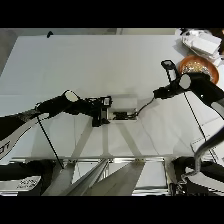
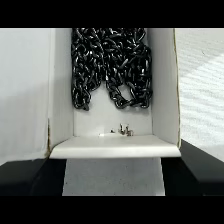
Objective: Fold the box and place the chain.
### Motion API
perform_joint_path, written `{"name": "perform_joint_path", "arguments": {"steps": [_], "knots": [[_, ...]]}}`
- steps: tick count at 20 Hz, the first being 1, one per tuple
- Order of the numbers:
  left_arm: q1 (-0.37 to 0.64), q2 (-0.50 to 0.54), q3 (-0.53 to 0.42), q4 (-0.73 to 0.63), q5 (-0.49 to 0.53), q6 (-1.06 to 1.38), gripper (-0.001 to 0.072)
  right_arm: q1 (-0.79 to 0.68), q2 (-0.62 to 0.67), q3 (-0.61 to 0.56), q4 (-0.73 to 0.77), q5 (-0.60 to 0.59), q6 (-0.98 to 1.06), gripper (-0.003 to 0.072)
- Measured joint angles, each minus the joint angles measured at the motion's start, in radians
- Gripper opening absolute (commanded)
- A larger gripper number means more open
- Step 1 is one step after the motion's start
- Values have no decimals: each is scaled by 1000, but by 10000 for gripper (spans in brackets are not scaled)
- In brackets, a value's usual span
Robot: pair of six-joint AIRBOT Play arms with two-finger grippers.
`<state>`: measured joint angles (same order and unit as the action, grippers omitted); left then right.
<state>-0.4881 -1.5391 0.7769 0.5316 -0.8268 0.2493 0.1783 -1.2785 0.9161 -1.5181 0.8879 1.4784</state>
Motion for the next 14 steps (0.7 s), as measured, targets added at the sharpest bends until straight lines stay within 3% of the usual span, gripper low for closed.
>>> {"name": "perform_joint_path", "arguments": {"steps": [9, 14], "knots": [[0, 0, 0, 0, 0, 0, 151, 129, 393, 0, 8, 148, 5, 20], [0, 0, 0, 0, 0, 0, 151, 204, 583, 0, 111, 193, 13, 20]]}}
